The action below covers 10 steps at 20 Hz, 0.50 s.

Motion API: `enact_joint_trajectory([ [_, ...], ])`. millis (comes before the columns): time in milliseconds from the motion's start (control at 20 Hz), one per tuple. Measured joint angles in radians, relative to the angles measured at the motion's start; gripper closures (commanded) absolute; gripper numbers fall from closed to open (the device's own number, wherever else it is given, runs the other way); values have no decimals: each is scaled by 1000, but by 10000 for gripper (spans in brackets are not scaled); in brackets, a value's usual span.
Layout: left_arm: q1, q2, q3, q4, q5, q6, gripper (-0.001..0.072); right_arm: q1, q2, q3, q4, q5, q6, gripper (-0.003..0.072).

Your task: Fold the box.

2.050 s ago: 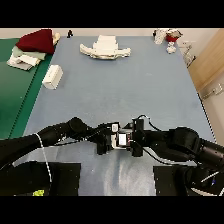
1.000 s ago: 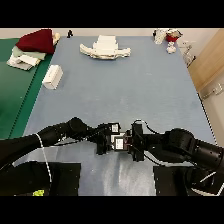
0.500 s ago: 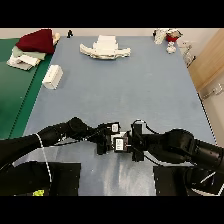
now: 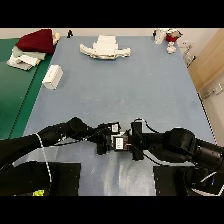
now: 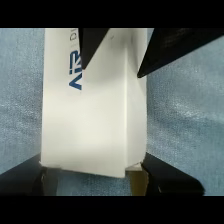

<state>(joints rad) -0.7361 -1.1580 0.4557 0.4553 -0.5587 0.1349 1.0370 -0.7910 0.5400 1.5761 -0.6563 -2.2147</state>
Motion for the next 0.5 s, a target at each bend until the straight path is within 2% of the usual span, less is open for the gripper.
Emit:
enact_joint_trajectory([
  [350, 0, 0, 0, 0, 0, 0, 317, -2, -3, 6, -20, 1, 11, 390],
  [450, 0, 0, 0, 0, 0, -1, 317, -2, -16, 6, -25, 1, 27, 419],
  [500, 0, 0, 0, 0, 0, -1, 317, -2, -24, 6, -27, 1, 36, 475],
])
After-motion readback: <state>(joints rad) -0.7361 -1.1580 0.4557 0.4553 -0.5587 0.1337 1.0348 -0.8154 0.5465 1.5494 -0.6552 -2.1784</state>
